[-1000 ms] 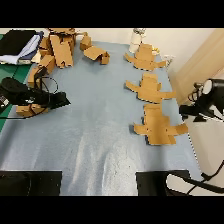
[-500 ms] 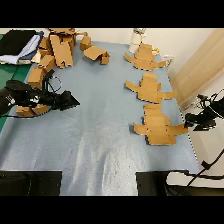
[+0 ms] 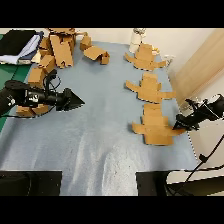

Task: Fold the box.

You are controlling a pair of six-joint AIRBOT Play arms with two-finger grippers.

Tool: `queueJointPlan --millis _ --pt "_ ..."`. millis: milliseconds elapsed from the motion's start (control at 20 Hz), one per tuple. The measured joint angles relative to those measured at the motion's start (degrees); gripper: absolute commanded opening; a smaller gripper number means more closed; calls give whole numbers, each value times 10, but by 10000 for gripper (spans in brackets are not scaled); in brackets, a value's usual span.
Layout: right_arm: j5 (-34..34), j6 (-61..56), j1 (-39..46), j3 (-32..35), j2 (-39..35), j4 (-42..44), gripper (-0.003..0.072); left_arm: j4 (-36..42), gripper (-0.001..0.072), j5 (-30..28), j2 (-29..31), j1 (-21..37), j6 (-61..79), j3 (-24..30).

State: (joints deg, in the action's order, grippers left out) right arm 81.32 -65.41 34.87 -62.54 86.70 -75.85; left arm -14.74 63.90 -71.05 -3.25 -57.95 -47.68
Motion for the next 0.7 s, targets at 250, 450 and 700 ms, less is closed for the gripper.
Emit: queueJointPlan --millis 250,450,700 --pt "86 30 -17 2 7 107 2 28 265 21 0 0 4 0" --pt "110 29 -78 30 -16 160 2 33 265 39 -2 1 25 0" --pt "-4 59 -200 125 -81 216 2 33 266 76 -42 10 49 0"
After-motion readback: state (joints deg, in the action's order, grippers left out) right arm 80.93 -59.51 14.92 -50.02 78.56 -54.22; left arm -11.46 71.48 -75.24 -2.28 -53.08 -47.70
